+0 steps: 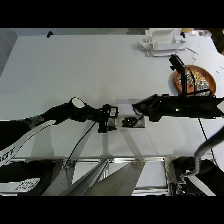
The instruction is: Fold the box and place the chain.
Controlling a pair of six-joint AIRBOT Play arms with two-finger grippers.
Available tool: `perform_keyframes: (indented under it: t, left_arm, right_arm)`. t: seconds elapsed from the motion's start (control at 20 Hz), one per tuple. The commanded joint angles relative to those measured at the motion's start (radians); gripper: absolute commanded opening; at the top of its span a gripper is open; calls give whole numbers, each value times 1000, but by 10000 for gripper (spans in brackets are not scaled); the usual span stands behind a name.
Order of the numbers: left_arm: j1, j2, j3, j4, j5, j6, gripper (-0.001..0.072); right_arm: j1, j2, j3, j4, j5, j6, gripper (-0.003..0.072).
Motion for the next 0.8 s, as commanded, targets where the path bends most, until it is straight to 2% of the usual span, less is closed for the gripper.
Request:
perform_keyframes:
  t: [0.0,0.25,0.45,0.75]
  left_arm:
    - [1,0,0,0,0,0,140]
    - [1,0,0,0,0,0,140]
    - [1,0,0,0,0,0,140]
    - [1,0,0,0,0,0,140]
  right_arm:
    - [1,0,0,81,-3,-58,15]
    - [1,-3,-53,68,-9,-57,15]
    - [1,-12,-131,40,-63,-56,15]
    - [1,-110,-179,-31,-65,-52,19]
